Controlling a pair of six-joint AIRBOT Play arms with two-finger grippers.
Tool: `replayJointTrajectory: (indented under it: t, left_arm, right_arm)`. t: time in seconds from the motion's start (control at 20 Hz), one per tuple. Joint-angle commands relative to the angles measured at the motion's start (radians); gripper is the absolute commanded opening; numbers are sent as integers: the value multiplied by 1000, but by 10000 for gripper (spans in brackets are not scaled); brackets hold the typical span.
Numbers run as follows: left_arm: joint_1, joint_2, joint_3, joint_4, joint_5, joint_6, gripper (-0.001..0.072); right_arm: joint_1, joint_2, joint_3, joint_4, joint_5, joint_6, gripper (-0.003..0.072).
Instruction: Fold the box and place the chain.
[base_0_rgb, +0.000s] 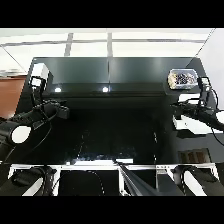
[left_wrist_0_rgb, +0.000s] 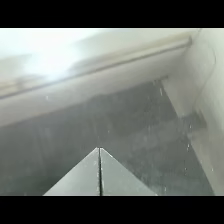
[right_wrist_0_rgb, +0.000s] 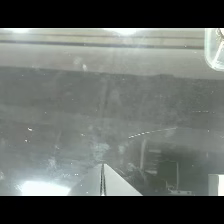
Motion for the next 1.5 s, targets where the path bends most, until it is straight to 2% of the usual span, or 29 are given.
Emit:
replayJointTrajectory:
  t: [0.0,0.1,0.2,0.25,0.3,0.35,0.4,0.45,0.55,0.65,0.75,0.85,0.95,1.05,1.2,1.3,1.45]
  left_arm:
    - [0,-4,0,-2,81,-1,25]
    - [-2,-7,0,-7,128,0,25]
    - [-2,-37,0,-6,185,0,32]
    - [-2,-63,0,-3,213,1,175]
    - [0,-90,4,36,246,5,384]
    - [5,-116,10,94,287,5,516]
    - [10,-145,22,121,327,5,645]
    - [16,-178,49,131,325,4,708]
    - [7,-233,125,124,230,-20,710]
    - [7,-262,186,122,108,-192,709]
    - [8,-261,205,122,-8,-319,710]
    - [-3,-250,206,152,-117,-302,709]
    - [4,-240,222,240,-257,-297,709]
    - [33,-240,235,235,-365,-313,709]
    - [40,-243,235,214,-387,-372,709]
    - [40,-243,235,174,-380,-371,709]
    - [40,-249,235,125,-378,-363,709]
  right_arm:
    - [-1,0,-1,36,0,1,4]
    - [-1,0,-1,125,0,1,4]
    - [5,-1,-1,227,-69,0,5]
    - [14,-4,-1,268,-132,-1,5]
    - [29,-11,-1,307,-205,-1,106]
    - [39,-18,2,318,-242,-10,538]
    - [45,-26,13,306,-236,-47,720]
    - [45,-35,32,272,-201,-63,720]
    - [40,-58,110,98,-149,25,720]
    - [21,-101,233,-217,-98,247,720]
    - [-34,-160,369,-528,-10,459,720]
    - [-140,-222,475,-726,68,637,720]
    - [-281,-278,527,-762,100,695,720]
    - [-427,-367,591,-750,138,689,720]
    - [-556,-556,768,-741,386,564,720]
    - [-618,-669,833,-742,516,446,720]
    - [-658,-772,838,-732,526,336,720]
